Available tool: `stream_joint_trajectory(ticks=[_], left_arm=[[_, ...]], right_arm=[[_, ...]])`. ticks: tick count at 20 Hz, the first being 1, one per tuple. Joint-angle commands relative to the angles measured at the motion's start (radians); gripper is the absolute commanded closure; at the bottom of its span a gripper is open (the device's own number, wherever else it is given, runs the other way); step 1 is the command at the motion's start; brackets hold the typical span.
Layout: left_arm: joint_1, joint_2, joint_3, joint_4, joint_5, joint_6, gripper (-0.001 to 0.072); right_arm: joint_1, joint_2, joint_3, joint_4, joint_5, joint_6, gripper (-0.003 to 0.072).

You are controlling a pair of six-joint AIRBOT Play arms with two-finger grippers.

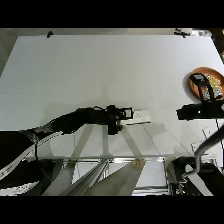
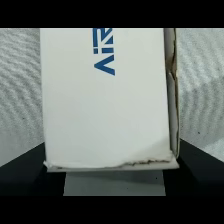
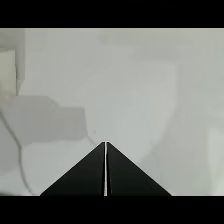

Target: Fold the box and place the chain.

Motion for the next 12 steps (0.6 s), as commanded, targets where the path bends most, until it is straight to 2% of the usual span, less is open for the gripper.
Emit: stream_joint_trajectory(ticks=[1, 12], left_arm=[[0.001, 0.001, 0.0, 0.0, 0.0, 0.0, 0.0576], [0.001, 0.001, 0.0, 0.0, 0.0, 0.0, 0.0576]], right_arm=[[-0.002, -0.105, 0.095, -0.058, 0.351, 0.005, 0.0676], [-0.002, -0.135, 0.086, -0.035, 0.334, 0.163, 0.0674]])
